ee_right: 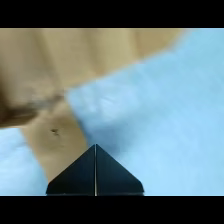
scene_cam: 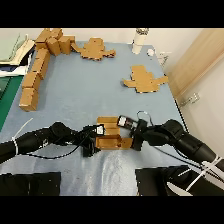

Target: Fold the box.

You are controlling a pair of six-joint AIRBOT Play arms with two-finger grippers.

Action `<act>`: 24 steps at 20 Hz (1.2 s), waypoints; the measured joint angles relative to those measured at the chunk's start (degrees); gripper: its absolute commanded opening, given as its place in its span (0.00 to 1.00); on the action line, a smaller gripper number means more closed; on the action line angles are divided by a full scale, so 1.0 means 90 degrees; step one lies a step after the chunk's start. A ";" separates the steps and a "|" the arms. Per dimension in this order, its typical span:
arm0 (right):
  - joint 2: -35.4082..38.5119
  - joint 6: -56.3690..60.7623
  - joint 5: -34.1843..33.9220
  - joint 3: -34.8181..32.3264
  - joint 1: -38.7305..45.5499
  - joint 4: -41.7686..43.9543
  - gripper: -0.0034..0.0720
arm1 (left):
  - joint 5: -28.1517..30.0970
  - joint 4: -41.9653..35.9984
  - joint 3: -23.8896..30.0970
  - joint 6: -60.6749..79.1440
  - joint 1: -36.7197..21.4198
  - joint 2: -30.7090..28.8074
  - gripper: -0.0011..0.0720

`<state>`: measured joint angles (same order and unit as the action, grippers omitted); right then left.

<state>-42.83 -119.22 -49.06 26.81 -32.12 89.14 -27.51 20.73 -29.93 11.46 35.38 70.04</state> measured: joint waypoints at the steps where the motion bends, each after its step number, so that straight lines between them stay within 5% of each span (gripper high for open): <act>1: 0.0036 0.0886 -0.0204 0.0083 0.0090 -0.0517 0.05 | -0.0002 0.0002 0.0000 0.0002 0.0000 0.0000 0.85; 4: 0.0039 0.3060 -0.0945 0.0223 0.0602 -0.1564 0.05 | -0.0002 0.0005 0.0000 0.0007 0.0000 0.0000 0.85; 7: -0.0141 0.4014 -0.1477 0.0199 0.1263 -0.1370 0.05 | -0.0005 0.0005 0.0000 0.0007 0.0000 0.0000 0.85; 16: -0.0646 0.3412 -0.1231 -0.0138 0.1746 0.1683 0.05 | -0.0007 0.0007 0.0000 0.0010 0.0000 0.0000 0.85; 24: -0.0678 0.3055 -0.1117 -0.0165 0.1768 0.2548 0.05 | -0.0007 0.0007 0.0000 0.0010 0.0000 0.0000 0.85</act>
<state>-48.93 -91.72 -59.11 25.32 -16.21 112.07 -27.57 20.80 -29.93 11.55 35.38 70.04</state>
